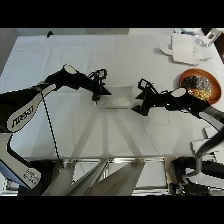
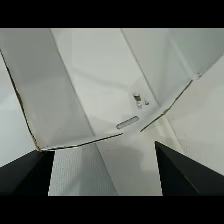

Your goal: Fold the box and place the chain.

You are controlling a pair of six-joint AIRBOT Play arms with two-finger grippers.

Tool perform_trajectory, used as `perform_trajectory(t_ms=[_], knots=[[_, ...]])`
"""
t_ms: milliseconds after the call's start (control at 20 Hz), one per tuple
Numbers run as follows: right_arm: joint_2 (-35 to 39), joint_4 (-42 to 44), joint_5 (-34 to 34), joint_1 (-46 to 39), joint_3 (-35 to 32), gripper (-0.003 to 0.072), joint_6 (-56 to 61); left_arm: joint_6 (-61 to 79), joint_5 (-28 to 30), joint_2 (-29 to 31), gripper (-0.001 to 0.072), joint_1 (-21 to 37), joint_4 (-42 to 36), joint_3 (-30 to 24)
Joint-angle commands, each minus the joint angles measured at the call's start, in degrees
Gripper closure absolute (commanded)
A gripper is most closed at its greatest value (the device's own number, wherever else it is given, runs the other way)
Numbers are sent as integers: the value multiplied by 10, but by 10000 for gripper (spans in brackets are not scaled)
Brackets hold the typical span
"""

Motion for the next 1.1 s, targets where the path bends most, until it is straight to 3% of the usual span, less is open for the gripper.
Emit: perform_trajectory(t_ms=[0,300,650,1050], knots=[[0,13,-18,0,2,-34,16,0,0,0,701,0,0,0],[-1,9,8,0,7,-34,2,0,0,0,701,0,0,0],[-64,-63,68,-12,83,-34,45,0,0,0,701,0,0,0],[-117,-66,104,-13,156,-34,21,0,0,0,701,0,0,0]])
